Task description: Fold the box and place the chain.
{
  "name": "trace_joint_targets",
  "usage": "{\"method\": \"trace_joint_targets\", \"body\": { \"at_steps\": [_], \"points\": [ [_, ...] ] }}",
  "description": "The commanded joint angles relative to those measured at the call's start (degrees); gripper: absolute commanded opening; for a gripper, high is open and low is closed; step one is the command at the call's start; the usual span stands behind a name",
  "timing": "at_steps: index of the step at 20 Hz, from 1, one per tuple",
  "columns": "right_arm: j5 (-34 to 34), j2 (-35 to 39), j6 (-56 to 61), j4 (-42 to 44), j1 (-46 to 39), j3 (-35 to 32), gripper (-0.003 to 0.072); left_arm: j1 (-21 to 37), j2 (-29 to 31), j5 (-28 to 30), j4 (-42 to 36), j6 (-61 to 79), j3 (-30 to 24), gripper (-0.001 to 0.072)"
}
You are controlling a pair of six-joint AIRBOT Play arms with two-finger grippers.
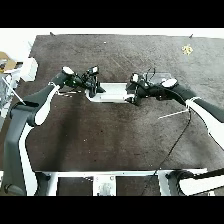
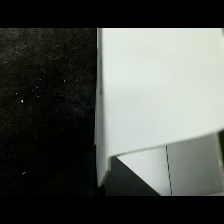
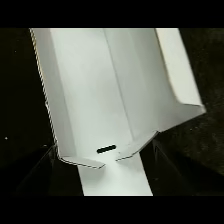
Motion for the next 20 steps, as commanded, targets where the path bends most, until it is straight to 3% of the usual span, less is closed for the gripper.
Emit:
{"method": "trace_joint_targets", "body": {
  "at_steps": [1,11,20],
  "points": [
    [5.6,-3.3,2.9,1.1,-2.4,5.3,0.0681,0.0,0.0,0.0,0.0,0.0,0.0,0.0012],
    [19.1,-16.9,3.8,1.0,-3.3,18.1,0.0681,0.0,0.0,0.0,0.0,0.0,0.0,0.0013],
    [23.0,-23.2,2.6,0.3,-3.3,24.0,0.068,0.0,0.0,0.0,0.0,0.0,0.0,0.0013]
  ]
}}
